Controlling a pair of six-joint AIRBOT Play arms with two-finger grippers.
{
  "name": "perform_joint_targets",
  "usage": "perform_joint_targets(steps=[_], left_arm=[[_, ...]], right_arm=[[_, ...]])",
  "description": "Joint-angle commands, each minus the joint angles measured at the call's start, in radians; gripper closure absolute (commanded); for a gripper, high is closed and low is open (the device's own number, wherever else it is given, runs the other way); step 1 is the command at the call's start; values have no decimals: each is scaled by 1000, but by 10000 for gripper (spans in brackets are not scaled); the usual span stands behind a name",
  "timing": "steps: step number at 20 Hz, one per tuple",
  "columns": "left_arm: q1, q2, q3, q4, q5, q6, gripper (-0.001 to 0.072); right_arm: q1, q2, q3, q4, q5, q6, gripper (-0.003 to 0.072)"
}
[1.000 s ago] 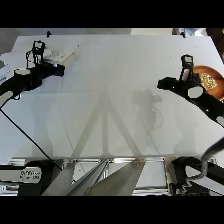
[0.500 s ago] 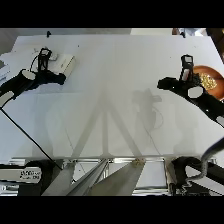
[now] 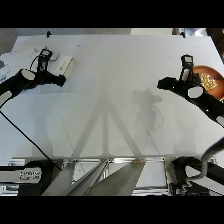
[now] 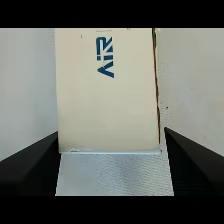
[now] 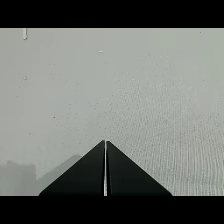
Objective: Fold the box and place the chain.
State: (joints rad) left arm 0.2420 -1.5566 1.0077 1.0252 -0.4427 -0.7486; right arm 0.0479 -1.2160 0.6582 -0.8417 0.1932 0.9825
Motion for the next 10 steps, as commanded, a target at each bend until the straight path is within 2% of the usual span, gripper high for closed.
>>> perform_joint_targets(steps=[1, 10], left_arm=[[1, 68, 0, 5, -24, -3, -1], [0, 382, 0, -19, -104, -19, 1]], right_arm=[[1, 1, 1, 0, 0, 0, 675], [1, 1, 0, 0, 0, 0, 675]])
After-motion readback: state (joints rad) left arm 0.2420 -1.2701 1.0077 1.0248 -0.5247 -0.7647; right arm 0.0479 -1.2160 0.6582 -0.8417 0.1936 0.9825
